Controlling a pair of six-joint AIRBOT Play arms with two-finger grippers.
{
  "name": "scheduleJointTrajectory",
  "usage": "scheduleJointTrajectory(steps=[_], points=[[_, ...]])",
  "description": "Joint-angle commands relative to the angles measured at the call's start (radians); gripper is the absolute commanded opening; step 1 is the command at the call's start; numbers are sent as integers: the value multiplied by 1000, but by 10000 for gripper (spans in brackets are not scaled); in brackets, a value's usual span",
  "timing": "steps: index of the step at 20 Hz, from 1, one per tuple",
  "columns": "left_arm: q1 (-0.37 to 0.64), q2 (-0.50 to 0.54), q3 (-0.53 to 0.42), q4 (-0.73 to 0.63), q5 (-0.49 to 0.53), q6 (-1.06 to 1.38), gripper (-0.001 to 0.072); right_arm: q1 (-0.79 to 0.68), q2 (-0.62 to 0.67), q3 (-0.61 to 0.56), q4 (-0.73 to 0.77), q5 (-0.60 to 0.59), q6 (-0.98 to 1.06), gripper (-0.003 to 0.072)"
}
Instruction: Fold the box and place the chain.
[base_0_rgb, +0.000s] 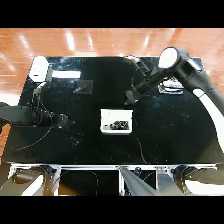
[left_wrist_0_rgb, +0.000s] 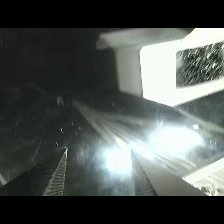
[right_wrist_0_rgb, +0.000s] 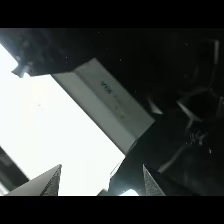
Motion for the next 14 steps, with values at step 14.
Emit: scheduleJointTrajectory(steps=[14], points=[[-25, -20, -3, -18, -127, 11, 509, 90, -96, 24, 106, 121, -314, 600]])
